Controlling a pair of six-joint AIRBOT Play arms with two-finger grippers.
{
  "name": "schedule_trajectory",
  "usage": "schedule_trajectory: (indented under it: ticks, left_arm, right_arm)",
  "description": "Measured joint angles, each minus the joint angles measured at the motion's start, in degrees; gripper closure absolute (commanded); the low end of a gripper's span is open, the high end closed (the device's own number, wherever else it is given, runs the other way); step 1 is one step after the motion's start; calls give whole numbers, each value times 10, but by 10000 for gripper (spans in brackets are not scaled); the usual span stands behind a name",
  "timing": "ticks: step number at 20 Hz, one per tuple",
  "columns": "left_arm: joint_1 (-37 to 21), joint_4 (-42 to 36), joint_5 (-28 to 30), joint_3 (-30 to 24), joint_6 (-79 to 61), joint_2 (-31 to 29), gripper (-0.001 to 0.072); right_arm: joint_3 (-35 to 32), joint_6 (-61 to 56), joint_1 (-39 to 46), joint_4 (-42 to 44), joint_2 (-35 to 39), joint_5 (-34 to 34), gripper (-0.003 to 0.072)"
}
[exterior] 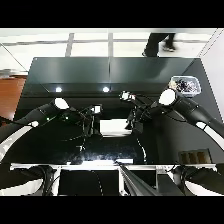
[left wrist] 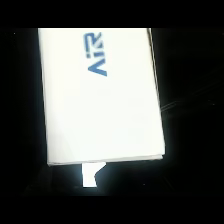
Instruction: Fold the box and place the chain.
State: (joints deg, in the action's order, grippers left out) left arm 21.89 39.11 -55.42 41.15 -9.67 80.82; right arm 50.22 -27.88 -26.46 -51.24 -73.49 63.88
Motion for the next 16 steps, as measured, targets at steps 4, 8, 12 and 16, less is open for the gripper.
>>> schedule_trajectory:
  ticks: [4,8,12,16]
  left_arm:
    - [0,0,0,0,0,0,204]
    - [0,-1,0,0,2,0,204]
    - [0,-1,0,0,2,0,203]
    - [0,-1,-1,0,2,0,204]
  right_arm:
    - [0,1,-7,-1,2,-1,322]
    - [3,0,-9,-4,16,2,321]
    - [12,-32,1,-1,49,4,321]
    - [15,-142,19,0,80,19,664]
